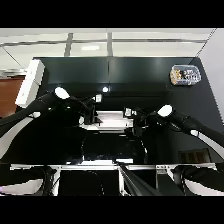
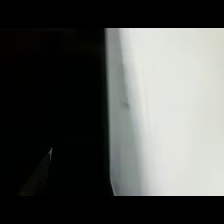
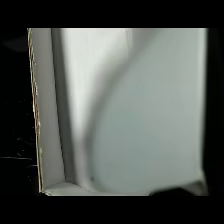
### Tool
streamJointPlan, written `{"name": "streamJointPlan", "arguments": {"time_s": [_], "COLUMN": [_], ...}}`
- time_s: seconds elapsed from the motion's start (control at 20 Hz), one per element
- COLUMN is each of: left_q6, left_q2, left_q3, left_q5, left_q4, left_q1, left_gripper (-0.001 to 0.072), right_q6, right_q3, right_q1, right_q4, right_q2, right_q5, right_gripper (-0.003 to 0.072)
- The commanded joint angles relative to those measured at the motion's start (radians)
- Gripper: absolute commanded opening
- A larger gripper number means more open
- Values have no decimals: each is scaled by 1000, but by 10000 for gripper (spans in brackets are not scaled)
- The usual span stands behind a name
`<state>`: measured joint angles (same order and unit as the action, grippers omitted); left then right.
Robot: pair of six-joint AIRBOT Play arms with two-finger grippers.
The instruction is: Fold the box and place the chain.
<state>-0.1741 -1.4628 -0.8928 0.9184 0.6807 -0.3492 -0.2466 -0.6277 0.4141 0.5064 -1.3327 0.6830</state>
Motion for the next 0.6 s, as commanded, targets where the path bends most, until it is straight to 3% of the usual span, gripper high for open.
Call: {"name": "streamJointPlan", "arguments": {"time_s": [0.0, 0.25, 0.35, 0.4, 0.5, 0.55], "left_q6": [56, 398, 552, 614, 679, 678], "left_q2": [68, 227, 262, 267, 261, 250], "left_q3": [0, 0, 0, 0, 1, 2], "left_q5": [24, 140, 241, 299, 435, 504], "left_q4": [18, 180, 264, 280, 257, 219], "left_q1": [23, 114, 154, 172, 193, 192], "left_gripper": [713, 708, 648, 538, 143, 28], "right_q6": [-1, -1, -1, -1, -1, -1], "right_q3": [-1, -1, -1, -1, -1, -1], "right_q1": [0, 0, 0, 0, 0, 0], "right_q4": [0, 0, 0, 0, 0, 0], "right_q2": [-1, -1, -1, -1, -1, -1], "right_q5": [1, 1, 1, 0, 0, 0], "right_gripper": [477, 477, 477, 477, 477, 477]}}
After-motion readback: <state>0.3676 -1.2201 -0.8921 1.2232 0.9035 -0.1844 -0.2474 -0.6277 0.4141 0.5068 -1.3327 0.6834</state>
